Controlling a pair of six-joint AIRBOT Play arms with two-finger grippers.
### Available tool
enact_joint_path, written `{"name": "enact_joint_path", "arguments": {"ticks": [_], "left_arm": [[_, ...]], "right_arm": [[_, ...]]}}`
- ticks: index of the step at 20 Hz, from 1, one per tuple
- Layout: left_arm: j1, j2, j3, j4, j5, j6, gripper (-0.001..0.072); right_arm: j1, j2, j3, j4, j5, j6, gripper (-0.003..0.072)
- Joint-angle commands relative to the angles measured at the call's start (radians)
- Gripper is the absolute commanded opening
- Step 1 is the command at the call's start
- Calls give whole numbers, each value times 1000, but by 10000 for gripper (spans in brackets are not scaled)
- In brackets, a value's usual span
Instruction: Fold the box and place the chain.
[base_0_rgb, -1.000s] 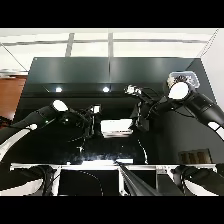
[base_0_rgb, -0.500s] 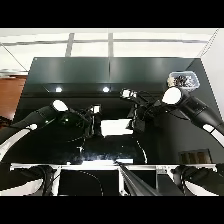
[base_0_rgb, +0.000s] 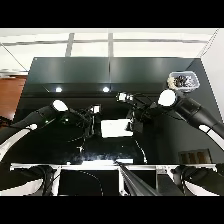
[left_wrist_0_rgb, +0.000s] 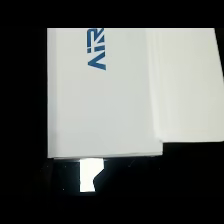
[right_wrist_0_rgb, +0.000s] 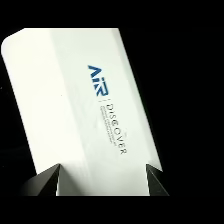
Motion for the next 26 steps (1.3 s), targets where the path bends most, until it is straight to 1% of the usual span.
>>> {"name": "enact_joint_path", "arguments": {"ticks": [1,8,9,11,14,16,26], "left_arm": [[1,-1,-1,0,-1,0,461],[1,-1,-1,0,-1,0,461],[1,-1,-1,0,-1,0,461],[1,-1,-1,0,-1,0,461],[1,-1,-1,0,-1,0,461],[1,-1,-1,0,-1,0,461],[1,-1,-1,0,-1,0,461]], "right_arm": [[2,10,8,-1,68,1,650],[5,11,7,-15,37,-18,651],[14,11,7,-42,27,-25,650],[46,11,7,-113,-12,-24,650],[80,11,7,-152,-105,-20,650],[85,11,7,-165,-143,-20,650],[84,16,8,-154,-146,-13,650]]}}
